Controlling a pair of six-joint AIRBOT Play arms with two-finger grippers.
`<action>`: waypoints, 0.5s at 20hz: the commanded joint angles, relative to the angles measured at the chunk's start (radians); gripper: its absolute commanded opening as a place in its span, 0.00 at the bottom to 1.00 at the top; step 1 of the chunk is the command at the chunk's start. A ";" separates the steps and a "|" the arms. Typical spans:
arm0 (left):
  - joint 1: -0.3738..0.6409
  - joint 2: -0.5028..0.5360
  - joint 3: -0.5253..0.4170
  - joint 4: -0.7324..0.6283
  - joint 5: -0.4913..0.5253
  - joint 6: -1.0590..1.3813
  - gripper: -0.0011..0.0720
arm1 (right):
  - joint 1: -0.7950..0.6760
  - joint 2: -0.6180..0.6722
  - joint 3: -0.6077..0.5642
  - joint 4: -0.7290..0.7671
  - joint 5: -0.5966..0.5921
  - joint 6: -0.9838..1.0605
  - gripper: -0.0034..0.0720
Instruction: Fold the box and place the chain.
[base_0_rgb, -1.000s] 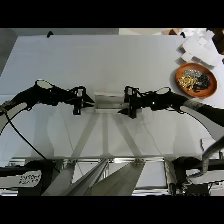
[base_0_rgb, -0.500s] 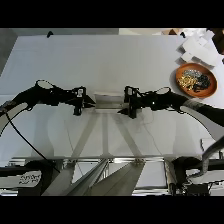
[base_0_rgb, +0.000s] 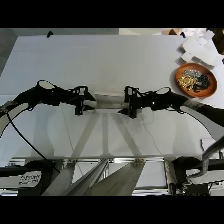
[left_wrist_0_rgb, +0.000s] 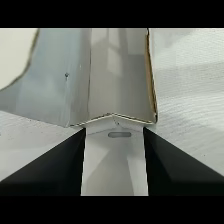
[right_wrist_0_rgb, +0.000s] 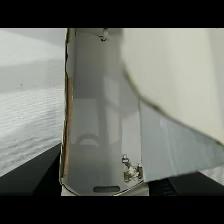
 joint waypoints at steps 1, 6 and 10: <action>0.003 0.013 0.000 0.050 0.002 -0.016 0.58 | 0.001 0.000 0.000 0.000 0.000 0.000 0.63; 0.027 0.117 0.000 0.186 -0.047 -0.102 0.58 | 0.001 0.000 0.000 0.000 0.000 0.000 0.63; 0.059 0.210 0.000 0.185 -0.092 -0.142 0.56 | 0.001 0.000 0.000 0.000 0.000 0.000 0.63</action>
